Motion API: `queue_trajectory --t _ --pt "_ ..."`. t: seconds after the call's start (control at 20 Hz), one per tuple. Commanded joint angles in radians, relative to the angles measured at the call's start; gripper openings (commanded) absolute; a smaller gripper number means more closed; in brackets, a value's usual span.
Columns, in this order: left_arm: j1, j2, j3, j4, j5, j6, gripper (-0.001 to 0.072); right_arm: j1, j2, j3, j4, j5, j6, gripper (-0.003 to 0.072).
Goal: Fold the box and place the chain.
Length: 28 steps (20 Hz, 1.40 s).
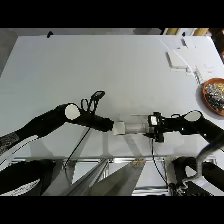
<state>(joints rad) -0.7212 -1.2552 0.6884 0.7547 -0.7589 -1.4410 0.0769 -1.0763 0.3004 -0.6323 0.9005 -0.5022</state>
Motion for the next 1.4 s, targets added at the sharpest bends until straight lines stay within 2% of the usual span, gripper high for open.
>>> queue_trajectory --t 0.0,0.2,0.35,0.75,0.85,1.1,1.35 --pt "-0.023 0.006 0.018 -0.025 0.026 0.000 0.0162 0.001 0.000 0.001 0.000 0.000 0.000 0.0408" --pt "-0.041 0.005 0.019 -0.026 0.038 0.000 0.0174 0.001 0.000 0.001 0.000 0.000 0.000 0.0408" --pt "-0.060 0.004 0.019 -0.047 0.064 -0.005 0.0306 0.001 0.000 0.001 0.000 0.000 0.000 0.0408" --pt "-0.098 -0.003 0.024 -0.035 0.120 -0.048 0.0315 0.001 0.000 0.001 0.000 0.000 0.000 0.0408" --pt "-0.107 -0.035 0.055 0.026 0.109 -0.145 0.0315 0.001 0.000 0.001 0.000 0.000 0.000 0.0408" --pt "-0.147 -0.128 0.184 0.198 0.005 -0.338 0.0315 0.001 0.000 0.001 0.000 0.000 0.000 0.0408" --pt "-0.154 -0.148 0.231 0.378 -0.095 -0.555 0.0313 0.001 0.000 0.001 0.000 0.000 0.000 0.0408"
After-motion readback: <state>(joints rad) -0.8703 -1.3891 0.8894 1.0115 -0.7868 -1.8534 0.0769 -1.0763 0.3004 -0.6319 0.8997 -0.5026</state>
